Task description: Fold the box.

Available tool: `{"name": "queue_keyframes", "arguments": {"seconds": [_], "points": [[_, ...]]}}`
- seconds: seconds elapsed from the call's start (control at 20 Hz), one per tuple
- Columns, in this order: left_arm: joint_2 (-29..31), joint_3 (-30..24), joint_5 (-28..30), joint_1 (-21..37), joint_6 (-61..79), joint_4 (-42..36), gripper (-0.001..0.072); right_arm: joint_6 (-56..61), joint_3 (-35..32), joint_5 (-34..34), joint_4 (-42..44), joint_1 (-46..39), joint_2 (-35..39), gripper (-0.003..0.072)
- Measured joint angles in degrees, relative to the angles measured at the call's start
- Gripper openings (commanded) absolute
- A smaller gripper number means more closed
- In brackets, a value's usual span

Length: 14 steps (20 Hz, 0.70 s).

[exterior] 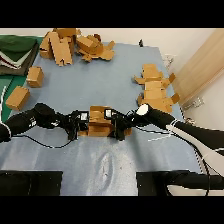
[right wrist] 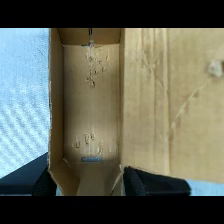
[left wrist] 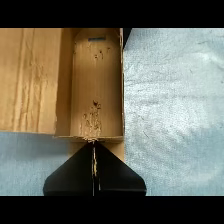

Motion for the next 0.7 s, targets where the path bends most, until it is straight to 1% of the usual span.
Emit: {"name": "queue_keyframes", "arguments": {"seconds": [0.3,0.5,0.7], "points": [[0.00,0.00,0.09,-0.07,0.26,-3.63,0.0014,0.00,0.00,0.24,0.00,0.00,0.00,0.0509],[0.00,0.00,0.11,-0.92,0.44,-4.57,0.0014,-0.02,0.02,0.28,-0.02,0.00,0.00,0.0509],[-0.02,0.00,2.34,-2.64,0.46,-4.98,0.0014,0.00,0.02,0.33,-0.02,-0.02,0.00,0.0509]]}}
